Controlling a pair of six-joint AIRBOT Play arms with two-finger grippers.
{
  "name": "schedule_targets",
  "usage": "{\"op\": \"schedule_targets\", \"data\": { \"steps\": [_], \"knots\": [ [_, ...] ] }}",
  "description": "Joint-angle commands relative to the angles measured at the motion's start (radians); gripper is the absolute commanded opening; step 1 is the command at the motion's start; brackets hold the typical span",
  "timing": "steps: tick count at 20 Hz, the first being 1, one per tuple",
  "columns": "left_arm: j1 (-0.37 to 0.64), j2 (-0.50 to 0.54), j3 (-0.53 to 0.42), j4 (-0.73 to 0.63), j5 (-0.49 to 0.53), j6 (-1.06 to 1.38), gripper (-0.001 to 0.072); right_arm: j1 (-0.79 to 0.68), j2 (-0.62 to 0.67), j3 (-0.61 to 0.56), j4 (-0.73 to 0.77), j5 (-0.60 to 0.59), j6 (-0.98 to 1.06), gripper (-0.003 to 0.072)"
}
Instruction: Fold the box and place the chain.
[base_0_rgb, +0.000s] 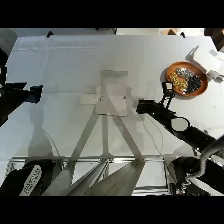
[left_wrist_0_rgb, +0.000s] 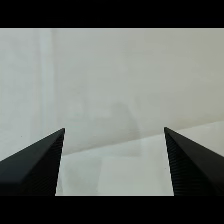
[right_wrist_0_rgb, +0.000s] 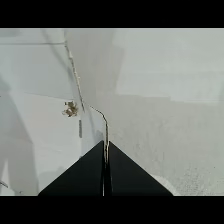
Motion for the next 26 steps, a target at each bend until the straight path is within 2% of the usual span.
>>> {"op": "schedule_targets", "data": {
  "steps": [1,4,5,6,7,10,13,16,18,20,21,23,26],
  "knots": [
    [0.0,0.0,0.0,-0.033,-0.01,-0.009,0.0694,0.001,0.001,0.0,0.0,0.003,0.002,0.0015],
    [0.0,0.0,0.0,-0.072,-0.112,-0.109,0.0687,0.001,0.001,0.0,0.0,0.003,0.002,0.0015],
    [0.0,0.0,0.0,-0.072,-0.16,-0.138,0.0577,0.001,0.001,0.0,0.0,0.003,0.002,0.0015],
    [-0.007,0.0,0.0,-0.073,-0.212,-0.141,0.0384,0.001,0.001,0.0,0.0,0.003,0.002,0.0015],
    [-0.029,0.0,0.0,-0.073,-0.234,-0.137,0.0335,0.001,0.001,0.0,0.0,0.003,0.002,0.0015],
    [-0.17,0.0,0.0,-0.056,-0.267,-0.135,0.0343,0.001,0.001,0.0,0.0,0.003,0.002,0.0015],
    [-0.303,-0.001,0.001,-0.031,-0.238,-0.242,0.0343,0.001,0.001,0.0,0.0,0.003,0.002,0.0015],
    [-0.353,-0.001,0.002,-0.028,-0.235,-0.255,0.0356,0.001,0.001,0.0,0.0,0.003,0.002,0.0015],
    [-0.364,-0.008,0.01,-0.016,-0.254,-0.255,0.0395,0.001,0.001,0.0,0.0,0.003,0.002,0.0015],
    [-0.368,-0.058,0.069,0.0,-0.314,-0.255,0.0398,0.001,0.001,0.0,0.0,0.003,0.002,0.0015],
    [-0.368,-0.1,0.118,0.014,-0.354,-0.255,0.0444,0.001,0.001,0.0,0.0,0.003,0.002,0.0015],
    [-0.368,-0.2,0.23,0.047,-0.425,-0.254,0.064,0.001,0.001,0.0,0.0,0.003,0.002,0.0015],
    [-0.368,-0.362,0.401,0.073,-0.498,-0.246,0.0658,0.001,0.001,0.0,0.0,0.003,0.002,0.0015]
  ]
}}
